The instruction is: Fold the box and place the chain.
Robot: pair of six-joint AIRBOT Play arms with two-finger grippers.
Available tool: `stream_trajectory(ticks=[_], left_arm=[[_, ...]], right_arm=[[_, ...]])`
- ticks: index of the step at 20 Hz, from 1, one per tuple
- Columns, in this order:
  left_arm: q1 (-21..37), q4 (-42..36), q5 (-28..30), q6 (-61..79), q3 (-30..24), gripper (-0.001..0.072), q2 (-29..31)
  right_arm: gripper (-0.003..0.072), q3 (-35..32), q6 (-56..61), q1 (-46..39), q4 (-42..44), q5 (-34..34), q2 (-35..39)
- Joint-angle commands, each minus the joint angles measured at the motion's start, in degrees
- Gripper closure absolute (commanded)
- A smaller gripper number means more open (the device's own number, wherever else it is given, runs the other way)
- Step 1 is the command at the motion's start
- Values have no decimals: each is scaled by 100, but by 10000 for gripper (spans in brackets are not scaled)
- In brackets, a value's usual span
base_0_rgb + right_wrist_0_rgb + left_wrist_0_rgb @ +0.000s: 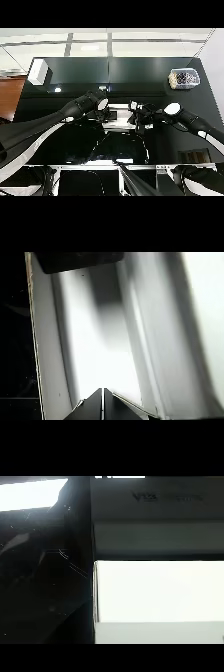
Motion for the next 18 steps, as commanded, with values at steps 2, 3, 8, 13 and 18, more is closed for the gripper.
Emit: stream_trajectory(ticks=[2,3,8,13,18], left_arm=[[4,-68,-15,9,4,684,2],[4,-68,-24,9,4,685,2],[7,-66,-22,9,4,685,2],[7,-66,-9,9,4,685,2],[7,-66,-9,9,4,685,2]], right_arm=[[673,103,2603,-365,-892,511,501],[673,144,3136,-601,-1032,809,697],[673,160,5818,-2424,-1130,1576,1147],[673,50,7031,-3392,-1130,1486,946],[673,-138,7138,-3018,-1152,1729,20]])
